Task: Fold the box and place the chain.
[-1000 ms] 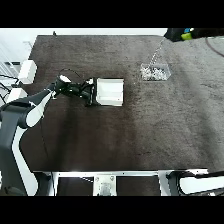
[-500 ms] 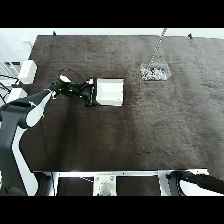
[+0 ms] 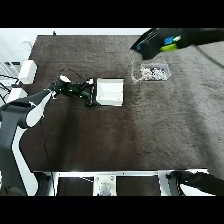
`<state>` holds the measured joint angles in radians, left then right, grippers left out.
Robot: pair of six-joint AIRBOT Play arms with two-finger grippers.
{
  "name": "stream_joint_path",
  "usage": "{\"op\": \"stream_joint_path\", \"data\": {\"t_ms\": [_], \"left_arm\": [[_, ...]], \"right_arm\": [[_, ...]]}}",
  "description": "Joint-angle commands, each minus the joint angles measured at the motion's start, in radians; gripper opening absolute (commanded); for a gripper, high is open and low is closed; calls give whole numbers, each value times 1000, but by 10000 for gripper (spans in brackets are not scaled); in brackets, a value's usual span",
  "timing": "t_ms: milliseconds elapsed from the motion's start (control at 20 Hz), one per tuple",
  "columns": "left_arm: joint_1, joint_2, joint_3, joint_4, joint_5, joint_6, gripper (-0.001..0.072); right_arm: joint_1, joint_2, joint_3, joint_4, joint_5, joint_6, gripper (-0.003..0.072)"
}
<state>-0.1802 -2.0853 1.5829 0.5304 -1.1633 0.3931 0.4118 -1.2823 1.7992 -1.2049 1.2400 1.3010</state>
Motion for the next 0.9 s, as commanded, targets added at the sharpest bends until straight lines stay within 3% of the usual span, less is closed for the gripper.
{"op": "stream_joint_path", "data": {"t_ms": [0,450,700,850], "left_arm": [[0,0,0,0,0,0,285],[0,0,0,0,0,0,284],[0,0,0,0,0,0,284],[0,0,0,0,0,0,284]], "right_arm": [[74,-3,-130,2,-167,5,12],[80,-125,-354,185,-410,3,10],[94,-310,-490,246,-672,-4,10],[100,-399,-507,262,-702,-8,11]]}}
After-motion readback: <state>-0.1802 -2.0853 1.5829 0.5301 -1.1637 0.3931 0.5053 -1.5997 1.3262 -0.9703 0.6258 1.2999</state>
